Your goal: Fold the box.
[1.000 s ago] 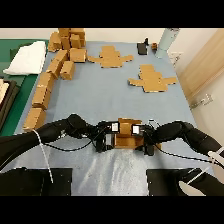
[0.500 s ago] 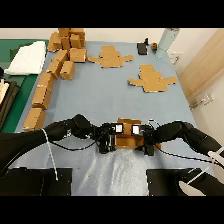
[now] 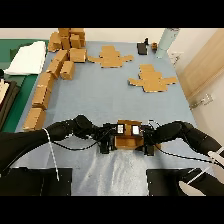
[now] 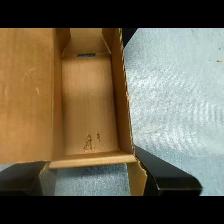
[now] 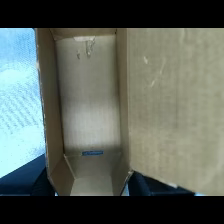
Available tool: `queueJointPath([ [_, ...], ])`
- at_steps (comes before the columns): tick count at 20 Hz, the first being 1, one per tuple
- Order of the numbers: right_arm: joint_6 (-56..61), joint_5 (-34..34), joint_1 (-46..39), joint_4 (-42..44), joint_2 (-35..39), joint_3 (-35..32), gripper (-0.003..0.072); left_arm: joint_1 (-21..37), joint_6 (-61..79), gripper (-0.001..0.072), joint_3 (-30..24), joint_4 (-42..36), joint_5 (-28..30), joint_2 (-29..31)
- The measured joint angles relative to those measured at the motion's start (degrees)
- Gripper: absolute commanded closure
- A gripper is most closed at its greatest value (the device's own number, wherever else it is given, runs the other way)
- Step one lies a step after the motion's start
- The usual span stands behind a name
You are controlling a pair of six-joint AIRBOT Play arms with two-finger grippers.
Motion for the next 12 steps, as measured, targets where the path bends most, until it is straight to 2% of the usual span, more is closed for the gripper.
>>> queueJointPath([
  [12, -0.04, 0.15, 0.00, 0.00, 0.00, 0.00, 0.0184, -0.02, 0.15, 0.0236, 0.02, 0.46, 0.44, -0.02],
])
